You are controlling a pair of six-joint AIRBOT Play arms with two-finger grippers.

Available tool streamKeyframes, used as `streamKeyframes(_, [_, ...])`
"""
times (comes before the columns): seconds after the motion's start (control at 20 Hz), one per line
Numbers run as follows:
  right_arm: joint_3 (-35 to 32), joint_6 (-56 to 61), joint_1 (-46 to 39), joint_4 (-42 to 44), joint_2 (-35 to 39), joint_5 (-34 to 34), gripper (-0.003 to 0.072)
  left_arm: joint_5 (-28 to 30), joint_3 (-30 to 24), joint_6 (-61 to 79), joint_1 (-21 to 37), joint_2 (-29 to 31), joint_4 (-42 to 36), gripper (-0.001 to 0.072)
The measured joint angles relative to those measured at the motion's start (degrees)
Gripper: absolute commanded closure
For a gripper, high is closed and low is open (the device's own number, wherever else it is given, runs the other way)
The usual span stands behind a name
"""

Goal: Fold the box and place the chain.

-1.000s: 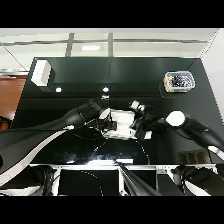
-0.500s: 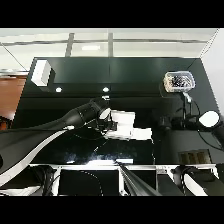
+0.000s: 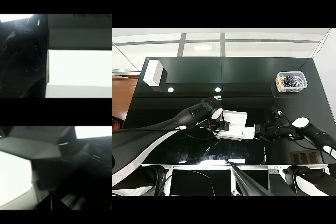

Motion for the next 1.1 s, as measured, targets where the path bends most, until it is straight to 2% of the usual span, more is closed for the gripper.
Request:
streamKeyframes(0.05, [0.79,-2.14,0.24,1.7,-0.68,0.63,0.0643,0.0,0.02,0.0,0.0,0.0,0.02,0.0681])
streamKeyframes(0.1, [1.7,-3.82,0.37,2.8,-1.11,1.64,0.0318,-0.02,0.0,0.0,0.0,0.0,0.02,0.0682])
streamKeyframes(0.15, [2.73,-5.2,0.5,3.48,-1.44,2.58,0.0033,0.0,0.02,0.0,0.0,0.0,0.02,0.0682])
streamKeyframes(0.45, [7.41,-8.87,0.92,5.88,-2.16,7.8,0.0038,0.72,0.02,-0.02,0.0,0.0,-0.2,0.0682])
streamKeyframes(0.7, [8.28,-9.31,0.9,4.55,-2.34,8.92,0.0057,0.15,0.02,0.07,-0.04,0.0,-0.09,0.0682])
streamKeyframes(0.9, [9.57,-8.66,2.73,3.13,-2.34,7.98,0.0058,0.04,0.0,0.02,-0.04,0.0,0.02,0.0682])
streamKeyframes(1.1, [13.46,-0.04,9.01,-5.64,-2.34,3.17,0.006,0.02,0.0,-0.02,-0.04,0.0,0.02,0.0682])
